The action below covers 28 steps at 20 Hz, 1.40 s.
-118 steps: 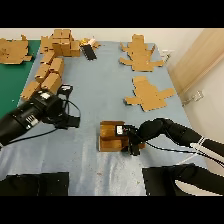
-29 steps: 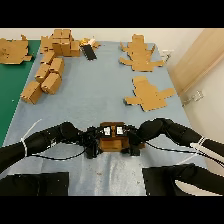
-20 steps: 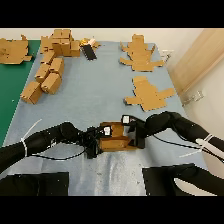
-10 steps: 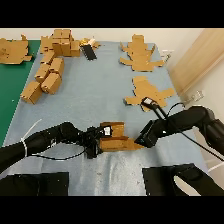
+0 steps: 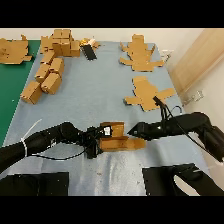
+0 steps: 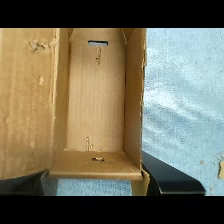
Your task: Fold the box.
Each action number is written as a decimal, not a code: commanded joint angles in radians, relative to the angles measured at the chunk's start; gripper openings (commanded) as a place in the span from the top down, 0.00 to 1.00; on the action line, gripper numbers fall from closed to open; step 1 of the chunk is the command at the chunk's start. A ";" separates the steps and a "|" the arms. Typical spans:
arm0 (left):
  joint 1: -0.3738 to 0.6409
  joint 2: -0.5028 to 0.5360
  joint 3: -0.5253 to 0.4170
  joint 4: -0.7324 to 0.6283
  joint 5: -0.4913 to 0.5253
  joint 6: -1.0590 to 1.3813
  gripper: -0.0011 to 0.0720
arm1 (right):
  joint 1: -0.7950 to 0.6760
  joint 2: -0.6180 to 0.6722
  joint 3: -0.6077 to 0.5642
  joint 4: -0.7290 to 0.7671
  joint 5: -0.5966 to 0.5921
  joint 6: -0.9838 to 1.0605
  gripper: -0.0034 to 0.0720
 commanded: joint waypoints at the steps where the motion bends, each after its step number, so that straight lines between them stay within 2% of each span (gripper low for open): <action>1: 0.000 0.001 0.000 0.000 0.000 0.000 0.27 | -0.006 -0.206 0.029 0.231 -0.006 -0.168 0.56; 2: 0.000 0.001 0.000 0.000 0.000 0.000 0.27 | -0.006 -0.287 0.053 0.311 -0.031 -0.285 0.59; 4: 0.000 0.001 0.000 0.000 0.001 0.000 0.27 | -0.006 -0.412 0.109 0.408 -0.058 -0.428 0.59; 9: 0.000 0.001 0.000 0.000 0.001 0.000 0.27 | -0.021 -0.614 0.226 0.402 -0.049 -0.512 0.59; 12: 0.000 0.001 0.000 0.000 0.001 0.000 0.27 | -0.032 -0.710 0.232 0.385 -0.061 -0.536 0.59; 19: 0.000 0.001 0.000 0.000 0.001 0.000 0.27 | -0.029 -0.742 0.224 0.283 -0.066 -0.537 0.59; 28: 0.000 0.001 0.000 0.000 0.002 0.000 0.27 | -0.046 -0.735 0.204 0.294 -0.059 -0.568 0.59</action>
